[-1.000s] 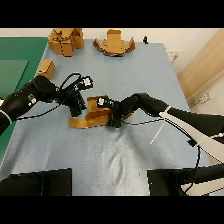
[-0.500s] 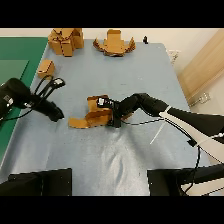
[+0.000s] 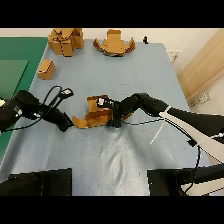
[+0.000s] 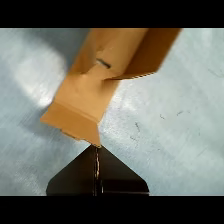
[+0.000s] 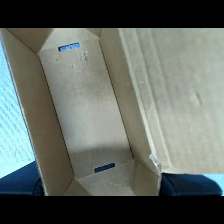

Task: Fold the box.

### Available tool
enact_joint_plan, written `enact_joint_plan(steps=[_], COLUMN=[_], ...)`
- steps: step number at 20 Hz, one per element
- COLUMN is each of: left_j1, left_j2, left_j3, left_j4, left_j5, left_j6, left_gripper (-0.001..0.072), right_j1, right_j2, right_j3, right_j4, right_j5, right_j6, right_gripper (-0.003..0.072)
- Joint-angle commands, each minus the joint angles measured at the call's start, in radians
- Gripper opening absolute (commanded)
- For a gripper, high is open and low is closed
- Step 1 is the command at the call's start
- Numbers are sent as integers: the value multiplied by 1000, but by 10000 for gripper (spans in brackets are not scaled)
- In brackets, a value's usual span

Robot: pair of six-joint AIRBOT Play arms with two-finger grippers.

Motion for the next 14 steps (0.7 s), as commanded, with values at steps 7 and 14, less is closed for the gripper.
enact_joint_plan(steps=[7,14], left_j1=[37,181], left_j2=[19,-3], left_j3=[11,3], left_j4=[164,132], left_j5=[67,29], left_j6=[-289,-615], left_gripper=[12,12], right_j1=[0,0], right_j2=[0,-1], right_j3=[0,0], right_j4=[0,0], right_j5=[3,3], right_j6=[0,0], right_gripper=[699,699])
